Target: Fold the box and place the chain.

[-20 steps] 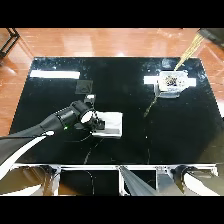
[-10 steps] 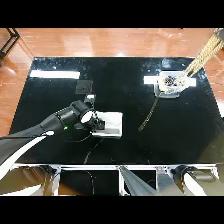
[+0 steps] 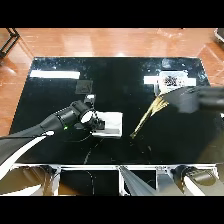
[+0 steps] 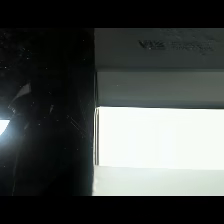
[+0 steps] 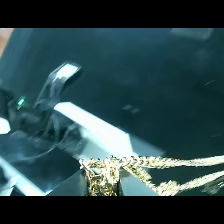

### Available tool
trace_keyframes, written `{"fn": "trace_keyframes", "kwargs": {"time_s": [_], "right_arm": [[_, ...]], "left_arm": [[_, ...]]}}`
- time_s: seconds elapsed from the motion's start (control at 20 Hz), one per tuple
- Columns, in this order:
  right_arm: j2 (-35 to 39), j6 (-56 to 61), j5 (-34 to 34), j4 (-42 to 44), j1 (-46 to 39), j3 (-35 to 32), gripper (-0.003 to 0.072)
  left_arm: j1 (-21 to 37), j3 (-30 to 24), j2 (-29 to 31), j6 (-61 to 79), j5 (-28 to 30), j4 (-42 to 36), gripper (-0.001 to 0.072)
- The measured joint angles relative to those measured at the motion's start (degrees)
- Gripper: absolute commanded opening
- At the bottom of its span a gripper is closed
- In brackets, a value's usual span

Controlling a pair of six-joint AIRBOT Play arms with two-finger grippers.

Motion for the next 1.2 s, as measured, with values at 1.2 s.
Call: {"fn": "trace_keyframes", "kwargs": {"time_s": [1.2], "right_arm": [[-11.7,5.9,24.7,1.7,22.4,-9.3,0.0020]], "left_arm": [[0.0,0.0,0.0,0.0,0.0,0.0,0.0026]]}}
